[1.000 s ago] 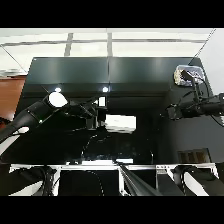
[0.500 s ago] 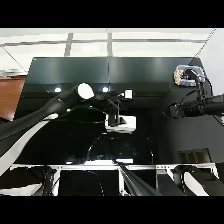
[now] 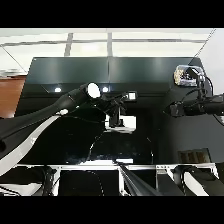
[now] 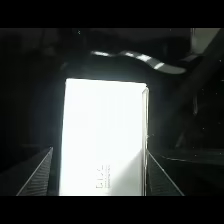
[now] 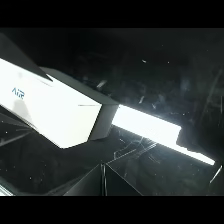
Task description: Fold the box and place the chain.
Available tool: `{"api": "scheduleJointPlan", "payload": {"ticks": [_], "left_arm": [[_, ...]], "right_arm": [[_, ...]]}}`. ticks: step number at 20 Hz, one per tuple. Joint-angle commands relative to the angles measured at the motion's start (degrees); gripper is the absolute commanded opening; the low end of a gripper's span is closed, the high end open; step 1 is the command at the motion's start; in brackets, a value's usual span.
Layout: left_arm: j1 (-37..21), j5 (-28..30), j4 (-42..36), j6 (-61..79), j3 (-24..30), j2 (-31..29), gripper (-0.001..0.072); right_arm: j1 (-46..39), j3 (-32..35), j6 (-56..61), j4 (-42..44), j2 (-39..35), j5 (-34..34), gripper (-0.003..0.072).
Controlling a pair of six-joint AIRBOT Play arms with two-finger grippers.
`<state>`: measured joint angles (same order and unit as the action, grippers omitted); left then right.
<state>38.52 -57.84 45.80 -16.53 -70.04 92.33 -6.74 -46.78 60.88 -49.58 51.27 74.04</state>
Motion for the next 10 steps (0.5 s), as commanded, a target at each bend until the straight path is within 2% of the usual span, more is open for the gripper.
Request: {"api": "scheduleJointPlan", "payload": {"ticks": [1,7,10], "left_arm": [[0.0,-3.0,0.3,-0.5,-0.2,0.7,0.0711],[0.2,-2.6,1.4,-0.4,-0.2,1.2,0.0712],[1.6,-1.0,6.8,-0.4,-0.2,2.9,0.0712]], "right_arm": [[0.0,0.0,0.0,0.0,0.0,-0.6,0.0017],[0.0,0.0,0.0,-0.1,0.0,-0.8,0.0017],[0.0,0.0,0.0,0.0,0.0,-0.8,0.0017]]}}
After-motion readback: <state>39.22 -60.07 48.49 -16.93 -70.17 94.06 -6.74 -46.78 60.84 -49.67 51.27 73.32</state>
